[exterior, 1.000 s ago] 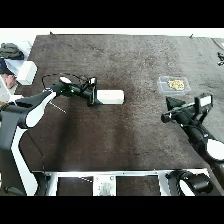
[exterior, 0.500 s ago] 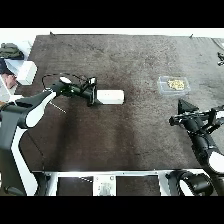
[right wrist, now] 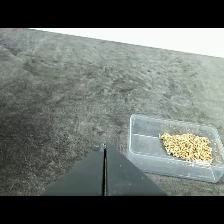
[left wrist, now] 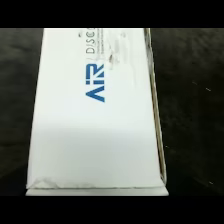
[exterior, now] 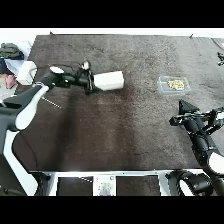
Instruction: Fold the box and place the chain.
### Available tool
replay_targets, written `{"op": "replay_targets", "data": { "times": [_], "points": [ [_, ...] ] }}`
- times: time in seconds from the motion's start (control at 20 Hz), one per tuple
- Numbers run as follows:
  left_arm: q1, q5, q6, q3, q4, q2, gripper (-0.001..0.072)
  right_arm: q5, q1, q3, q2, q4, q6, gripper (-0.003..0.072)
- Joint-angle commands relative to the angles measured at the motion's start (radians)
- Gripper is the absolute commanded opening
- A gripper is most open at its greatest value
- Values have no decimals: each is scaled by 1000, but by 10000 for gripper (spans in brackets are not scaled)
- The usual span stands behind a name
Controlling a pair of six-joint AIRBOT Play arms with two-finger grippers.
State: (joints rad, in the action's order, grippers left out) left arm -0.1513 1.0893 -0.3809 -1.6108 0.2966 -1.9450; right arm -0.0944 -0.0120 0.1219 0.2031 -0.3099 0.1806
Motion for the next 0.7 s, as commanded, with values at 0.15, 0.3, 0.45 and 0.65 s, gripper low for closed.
{"op": "replay_targets", "data": {
  "times": [0.15, 0.3, 0.45, 0.65],
  "points": [
    [155, -393, 364, -37, -18, 193, 9, 0, 0, 0, -1, 0, 0, -13],
    [253, -534, 675, -32, 153, 204, 8, 0, 0, 0, -1, 0, 0, -13],
    [332, -624, 1085, 29, 482, 204, 7, 0, 0, 0, -1, 0, 0, -13],
    [407, -612, 1211, 146, 600, 203, 8, 0, 0, 0, -1, 0, 0, -13]
  ]
}}
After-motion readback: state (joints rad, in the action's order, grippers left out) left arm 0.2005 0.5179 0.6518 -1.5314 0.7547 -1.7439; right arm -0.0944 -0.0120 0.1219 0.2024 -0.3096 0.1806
